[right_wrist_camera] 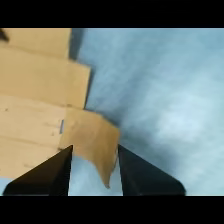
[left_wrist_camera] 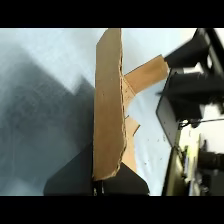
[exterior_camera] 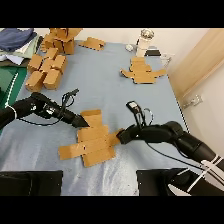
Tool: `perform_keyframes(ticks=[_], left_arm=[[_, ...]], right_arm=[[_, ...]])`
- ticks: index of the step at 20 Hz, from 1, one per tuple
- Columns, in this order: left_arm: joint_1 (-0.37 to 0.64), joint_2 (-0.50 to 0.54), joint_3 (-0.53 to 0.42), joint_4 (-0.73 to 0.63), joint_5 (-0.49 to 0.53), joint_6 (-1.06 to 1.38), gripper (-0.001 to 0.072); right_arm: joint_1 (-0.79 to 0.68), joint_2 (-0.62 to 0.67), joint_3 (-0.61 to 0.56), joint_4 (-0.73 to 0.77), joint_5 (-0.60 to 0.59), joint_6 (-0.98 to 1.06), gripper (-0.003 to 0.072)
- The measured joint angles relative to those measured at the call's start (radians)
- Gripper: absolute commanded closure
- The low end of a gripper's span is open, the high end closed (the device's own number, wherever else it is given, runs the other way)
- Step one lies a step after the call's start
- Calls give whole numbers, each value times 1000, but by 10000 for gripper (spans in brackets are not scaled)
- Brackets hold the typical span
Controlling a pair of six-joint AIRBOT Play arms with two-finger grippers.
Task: Fold the box.
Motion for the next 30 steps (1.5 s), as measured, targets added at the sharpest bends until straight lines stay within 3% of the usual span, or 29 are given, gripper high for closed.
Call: perform_keyframes(ticks=[2,3,4,5,9,13,19,30], left_arm=[[-39,36,0,-8,26,84,700],[-63,61,0,-13,56,126,700],[-95,90,0,-18,97,175,700],[-126,115,0,-23,143,222,700],[-248,183,-1,-80,315,460,700],[-299,202,-16,-167,418,623,700],[-317,208,-100,-249,449,771,700],[-321,206,-161,-272,404,851,699]], right_arm=[[-39,8,84,-98,-57,95,258],[-52,11,127,-131,-87,137,365],[-60,14,163,-146,-107,171,620],[-67,14,192,-147,-126,203,682],[-55,-17,228,-58,-176,263,683],[17,-93,195,-35,-195,320,683],[49,-195,154,-205,-204,431,683],[55,-172,154,-365,-226,557,683]])
